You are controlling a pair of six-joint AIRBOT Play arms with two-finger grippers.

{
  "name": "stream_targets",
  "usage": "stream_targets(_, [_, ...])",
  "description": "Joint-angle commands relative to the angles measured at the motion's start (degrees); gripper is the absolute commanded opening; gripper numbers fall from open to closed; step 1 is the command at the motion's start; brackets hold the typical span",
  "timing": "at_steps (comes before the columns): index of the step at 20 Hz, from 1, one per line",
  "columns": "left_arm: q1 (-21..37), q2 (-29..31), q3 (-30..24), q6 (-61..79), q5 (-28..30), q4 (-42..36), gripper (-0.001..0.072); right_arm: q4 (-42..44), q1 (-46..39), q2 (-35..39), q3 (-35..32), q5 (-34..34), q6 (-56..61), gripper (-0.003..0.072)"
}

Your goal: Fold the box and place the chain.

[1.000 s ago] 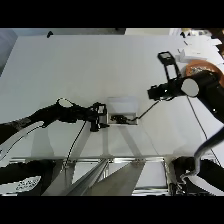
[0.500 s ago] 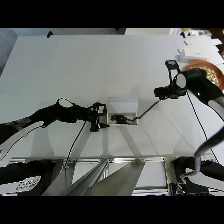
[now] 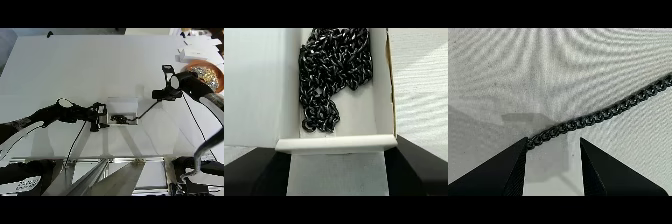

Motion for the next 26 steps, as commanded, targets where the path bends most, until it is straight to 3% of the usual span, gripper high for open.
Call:
stream_targets(1, [0.0,0.0,0.0,0.0,0.0,0.0,0.0225,0.0,0.0,-1.3,0.0,0.5,0.1,0.0327])
stream_targets(3, [0.0,0.0,0.0,0.0,0.0,0.0,0.0225,0.0,0.0,-1.7,0.0,0.5,0.1,0.0312])
stream_targets(6, [0.0,0.0,0.0,0.0,0.0,0.0,0.0225,0.0,0.0,-1.7,0.0,0.9,-0.1,0.0184])
stream_targets(8, [0.0,0.0,0.0,0.0,0.0,0.0,0.0225,0.1,0.0,-1.7,0.0,1.6,-0.7,0.0152])
stream_targets(10, [0.0,0.0,0.0,0.0,0.0,0.0,0.0225,0.2,0.0,-1.7,0.0,2.6,-2.6,0.0014])
stream_targets(15, [0.0,0.0,0.0,0.0,0.0,0.0,0.0225,0.1,0.0,1.9,0.0,6.6,-6.9,0.0015])
stream_targets(20, [0.0,0.0,0.0,0.0,0.0,0.0,0.0225,1.9,0.0,15.1,0.0,9.8,-10.2,0.0015])
stream_targets(22, [0.0,0.0,0.0,0.0,0.0,0.0,0.0225,6.5,0.0,21.8,0.0,11.5,-13.1,0.0015])
stream_targets(26, [0.0,0.0,0.0,0.0,0.0,0.0,0.0225,23.8,0.0,35.2,0.0,12.3,-19.3,0.0015])
